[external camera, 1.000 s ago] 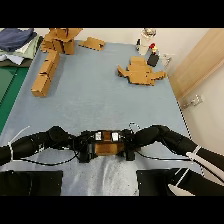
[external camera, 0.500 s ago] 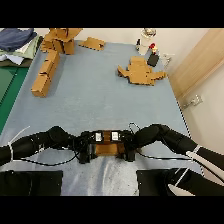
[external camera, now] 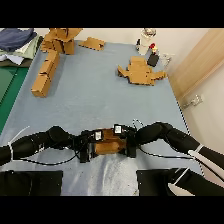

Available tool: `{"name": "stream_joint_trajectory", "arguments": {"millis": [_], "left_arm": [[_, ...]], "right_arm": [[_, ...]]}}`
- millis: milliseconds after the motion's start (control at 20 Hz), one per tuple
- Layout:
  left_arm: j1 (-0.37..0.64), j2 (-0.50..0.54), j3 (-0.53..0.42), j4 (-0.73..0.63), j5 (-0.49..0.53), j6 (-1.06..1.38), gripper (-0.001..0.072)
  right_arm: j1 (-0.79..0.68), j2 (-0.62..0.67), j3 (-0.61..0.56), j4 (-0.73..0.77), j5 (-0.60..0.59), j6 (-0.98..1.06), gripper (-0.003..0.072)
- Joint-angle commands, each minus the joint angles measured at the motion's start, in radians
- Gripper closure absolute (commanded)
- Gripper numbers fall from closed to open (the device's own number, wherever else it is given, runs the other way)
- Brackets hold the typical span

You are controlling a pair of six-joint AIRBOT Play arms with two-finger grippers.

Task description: Fold the box.

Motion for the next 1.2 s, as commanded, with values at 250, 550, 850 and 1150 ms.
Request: {"name": "stream_joint_trajectory", "arguments": {"millis": [250, 550, 850, 1150], "left_arm": [[0.000, 0.000, 0.000, 0.002, -0.007, 0.003, 0.0188], [0.000, 0.000, 0.000, 0.002, -0.007, 0.003, 0.0188], [0.000, 0.000, 0.000, 0.002, -0.007, 0.003, 0.0188], [0.000, 0.000, 0.000, 0.002, -0.007, 0.003, 0.0189]], "right_arm": [[-0.011, 0.174, 0.001, -0.170, -0.211, 0.164, -0.0027], [-0.011, 0.194, 0.010, -0.101, -0.275, 0.668, -0.0020], [-0.010, 0.193, 0.025, -0.040, -0.259, 1.132, -0.0019], [-0.008, 0.190, 0.025, 0.090, -0.209, 1.413, 0.0545]]}}
